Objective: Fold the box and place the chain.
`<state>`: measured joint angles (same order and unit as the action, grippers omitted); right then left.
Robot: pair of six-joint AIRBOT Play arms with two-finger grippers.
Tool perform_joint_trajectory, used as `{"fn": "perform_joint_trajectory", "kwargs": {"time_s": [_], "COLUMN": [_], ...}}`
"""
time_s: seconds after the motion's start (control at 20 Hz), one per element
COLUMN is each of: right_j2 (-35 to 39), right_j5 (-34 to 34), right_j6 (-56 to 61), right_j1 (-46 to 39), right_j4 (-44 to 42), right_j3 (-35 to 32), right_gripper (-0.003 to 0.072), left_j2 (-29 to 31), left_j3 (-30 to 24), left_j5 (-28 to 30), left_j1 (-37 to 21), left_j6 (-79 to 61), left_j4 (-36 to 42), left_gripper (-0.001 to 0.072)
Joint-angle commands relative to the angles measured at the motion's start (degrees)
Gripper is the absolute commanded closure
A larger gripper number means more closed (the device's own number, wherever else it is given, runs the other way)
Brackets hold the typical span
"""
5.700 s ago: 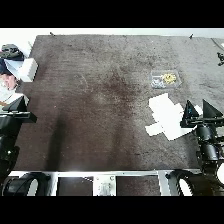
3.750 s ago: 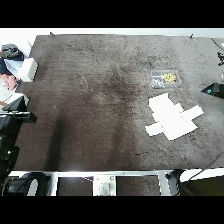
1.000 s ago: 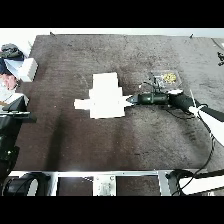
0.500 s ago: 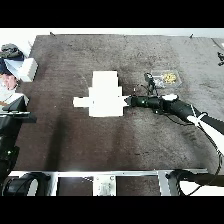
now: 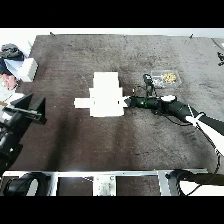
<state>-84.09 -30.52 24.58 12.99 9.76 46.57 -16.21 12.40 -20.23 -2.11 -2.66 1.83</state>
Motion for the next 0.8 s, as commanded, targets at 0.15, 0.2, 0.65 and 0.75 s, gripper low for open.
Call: {"fn": "perform_joint_trajectory", "kwargs": {"time_s": [0.15,0.2,0.65,0.75], "right_j2": [-0.13,-0.20,-0.22,-0.22], "right_j5": [1.05,1.46,2.51,2.51], "right_j6": [-0.42,-0.42,-0.52,-0.61], "right_j1": [0.15,0.15,0.28,0.28], "right_j4": [-0.20,-0.20,-0.81,-0.81], "right_j3": [0.00,-0.02,0.00,0.00], "right_gripper": [0.0677,0.0676,0.0676,0.0676], "left_j2": [-28.76,-34.10,-78.79,-85.24], "left_j3": [15.74,19.17,64.87,74.77], "left_j5": [-15.96,-19.32,-43.78,-45.20], "left_j1": [0.04,0.04,3.72,6.12], "left_j6": [-0.44,-0.44,25.40,33.42], "left_j4": [0.13,-0.07,-25.55,-33.90], "left_gripper": [0.0230,0.0230,0.0199,0.0199]}}
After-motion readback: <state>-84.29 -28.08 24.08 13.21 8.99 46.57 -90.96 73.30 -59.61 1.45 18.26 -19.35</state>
